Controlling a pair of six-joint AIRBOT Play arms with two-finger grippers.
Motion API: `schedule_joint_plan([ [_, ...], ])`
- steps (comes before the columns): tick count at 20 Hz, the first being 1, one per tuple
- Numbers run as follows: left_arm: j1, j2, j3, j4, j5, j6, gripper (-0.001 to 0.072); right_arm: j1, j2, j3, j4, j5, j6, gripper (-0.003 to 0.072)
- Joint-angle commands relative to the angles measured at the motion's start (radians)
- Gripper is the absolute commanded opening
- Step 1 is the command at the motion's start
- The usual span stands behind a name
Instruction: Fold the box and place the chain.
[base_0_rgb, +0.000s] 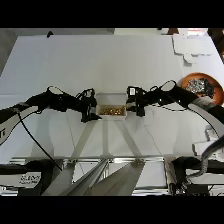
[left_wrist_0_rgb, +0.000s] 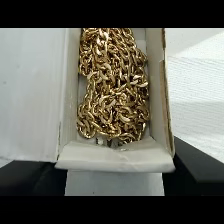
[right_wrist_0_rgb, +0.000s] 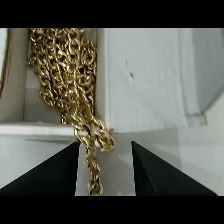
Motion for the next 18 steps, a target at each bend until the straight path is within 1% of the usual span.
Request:
schedule_joint_plan([
  [1,0.0,0.0,0.0,0.0,0.0,0.0,0.0395,0.02,-0.027,0.0,0.044,-0.005,-0.055,0.0308],
  [3,0.0,0.0,0.0,0.0,0.0,0.0,0.0395,0.025,-0.029,0.0,0.032,-0.015,-0.054,0.0092],
  [4,0.0,0.0,0.0,0.0,0.0,0.0,0.0395,0.024,-0.029,0.0,0.023,-0.018,-0.054,0.0015],
  [8,0.0,0.0,0.0,0.0,0.0,0.0,0.0395,0.024,-0.028,0.0,-0.078,-0.029,-0.023,0.0016],
  [12,0.0,0.0,0.0,0.0,0.0,0.0,0.0395,0.024,-0.011,0.0,-0.122,-0.074,0.12,0.0015],
  [15,0.0,0.0,0.0,0.0,0.0,0.0,0.0395,0.024,0.031,0.0,-0.148,-0.105,0.232,0.0014],
  [18,0.0,0.0,0.0,0.0,0.0,0.0,0.0395,0.025,0.108,0.0,-0.151,-0.1,0.296,0.0014],
])
